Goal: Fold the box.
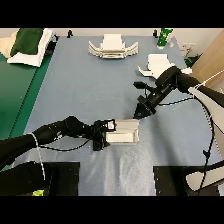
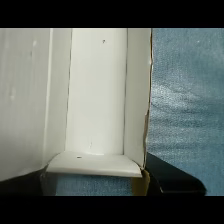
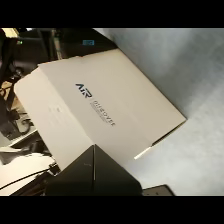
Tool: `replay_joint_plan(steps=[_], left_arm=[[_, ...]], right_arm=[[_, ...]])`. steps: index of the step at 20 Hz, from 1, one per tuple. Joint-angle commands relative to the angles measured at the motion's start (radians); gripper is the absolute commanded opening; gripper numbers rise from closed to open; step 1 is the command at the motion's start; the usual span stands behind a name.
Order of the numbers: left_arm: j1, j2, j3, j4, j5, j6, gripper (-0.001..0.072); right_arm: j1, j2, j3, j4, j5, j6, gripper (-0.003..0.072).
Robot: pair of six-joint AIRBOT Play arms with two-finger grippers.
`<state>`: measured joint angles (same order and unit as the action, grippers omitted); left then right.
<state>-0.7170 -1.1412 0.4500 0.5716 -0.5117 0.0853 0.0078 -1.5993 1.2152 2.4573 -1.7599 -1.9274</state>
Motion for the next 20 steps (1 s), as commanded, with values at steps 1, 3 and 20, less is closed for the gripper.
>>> replay_joint_plan(steps=[1,3,20], left_arm=[[0.000,0.000,0.000,0.000,0.000,0.000,0.0606],[0.000,0.000,0.000,0.000,0.000,0.000,0.0606],[0.000,0.000,0.000,0.000,0.000,0.000,0.0606]], right_arm=[[0.028,0.089,0.002,-0.087,0.078,-0.063,0.0004],[0.063,0.134,-0.011,-0.113,0.124,-0.090,0.0003],[0.626,0.818,-0.709,-0.363,1.112,-0.367,0.0086]])
